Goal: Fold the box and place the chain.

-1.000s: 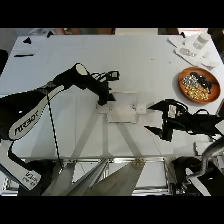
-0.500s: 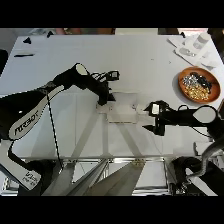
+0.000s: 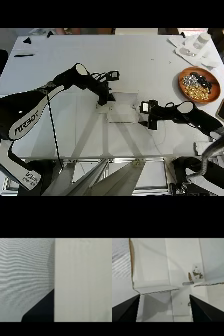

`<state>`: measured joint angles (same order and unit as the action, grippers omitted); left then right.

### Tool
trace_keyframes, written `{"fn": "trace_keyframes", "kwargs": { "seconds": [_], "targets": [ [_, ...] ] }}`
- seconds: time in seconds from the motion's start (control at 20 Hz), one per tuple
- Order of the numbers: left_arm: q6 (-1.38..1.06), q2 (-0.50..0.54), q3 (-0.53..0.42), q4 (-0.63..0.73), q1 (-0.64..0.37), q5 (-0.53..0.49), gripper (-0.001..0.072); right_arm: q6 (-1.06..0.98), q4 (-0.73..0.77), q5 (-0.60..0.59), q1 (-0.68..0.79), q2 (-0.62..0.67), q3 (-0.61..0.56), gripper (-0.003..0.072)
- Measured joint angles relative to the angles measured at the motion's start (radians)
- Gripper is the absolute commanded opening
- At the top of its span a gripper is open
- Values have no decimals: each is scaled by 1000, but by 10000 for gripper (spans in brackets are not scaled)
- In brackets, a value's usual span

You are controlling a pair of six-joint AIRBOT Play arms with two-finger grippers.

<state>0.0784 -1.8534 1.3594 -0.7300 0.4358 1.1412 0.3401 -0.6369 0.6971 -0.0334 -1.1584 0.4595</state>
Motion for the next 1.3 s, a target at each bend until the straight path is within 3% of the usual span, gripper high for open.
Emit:
{"fn": "trace_keyframes", "kwargs": {
  "seconds": [0.55,1.3],
  "targets": [
    [0,0,0,0,0,0,6,-7,158,-44,0,-37,0,691],
    [0,0,0,0,0,-1,6,-135,128,-36,7,-53,86,691]
  ]
}}
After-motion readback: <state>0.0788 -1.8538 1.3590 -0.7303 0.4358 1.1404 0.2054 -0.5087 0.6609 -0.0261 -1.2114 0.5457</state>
